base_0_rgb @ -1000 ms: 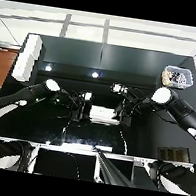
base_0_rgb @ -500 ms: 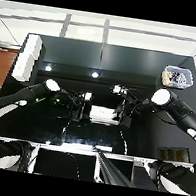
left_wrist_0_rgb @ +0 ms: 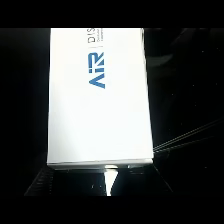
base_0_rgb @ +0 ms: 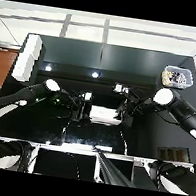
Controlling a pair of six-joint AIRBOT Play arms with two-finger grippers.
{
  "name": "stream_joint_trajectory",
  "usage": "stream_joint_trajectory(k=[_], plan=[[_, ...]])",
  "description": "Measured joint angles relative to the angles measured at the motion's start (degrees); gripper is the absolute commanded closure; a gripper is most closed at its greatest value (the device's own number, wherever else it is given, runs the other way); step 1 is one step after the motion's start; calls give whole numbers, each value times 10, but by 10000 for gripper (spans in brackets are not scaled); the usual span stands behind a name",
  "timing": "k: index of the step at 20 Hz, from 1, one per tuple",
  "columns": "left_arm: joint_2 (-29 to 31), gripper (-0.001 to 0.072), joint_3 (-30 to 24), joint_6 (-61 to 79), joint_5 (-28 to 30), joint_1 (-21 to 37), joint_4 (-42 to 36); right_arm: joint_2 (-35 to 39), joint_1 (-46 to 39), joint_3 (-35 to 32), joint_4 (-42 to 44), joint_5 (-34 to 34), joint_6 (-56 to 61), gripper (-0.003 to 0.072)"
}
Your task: Fold the box and place the chain.
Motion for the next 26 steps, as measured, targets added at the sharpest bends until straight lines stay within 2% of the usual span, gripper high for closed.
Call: stream_joint_trajectory(k=[1,2,3,5,8,11,14,20,26], plan=[[0,215,0,0,0,0,0,12,-9,4,-1,11,21,369],[0,215,0,0,0,0,0,23,-19,5,0,17,49,476],[0,215,0,0,0,0,0,31,-33,3,2,29,84,679],[0,215,0,0,0,0,0,42,-63,-16,20,62,142,673],[0,215,0,0,0,0,0,49,-95,-71,129,80,164,674],[0,215,0,0,0,0,0,46,-106,-124,246,47,170,673],[0,215,0,0,0,0,0,27,-103,-147,299,4,191,673],[0,215,0,1,0,0,0,-20,-71,-159,283,-69,247,673],[0,215,0,1,-2,0,1,-32,-57,-161,258,-93,269,673]])
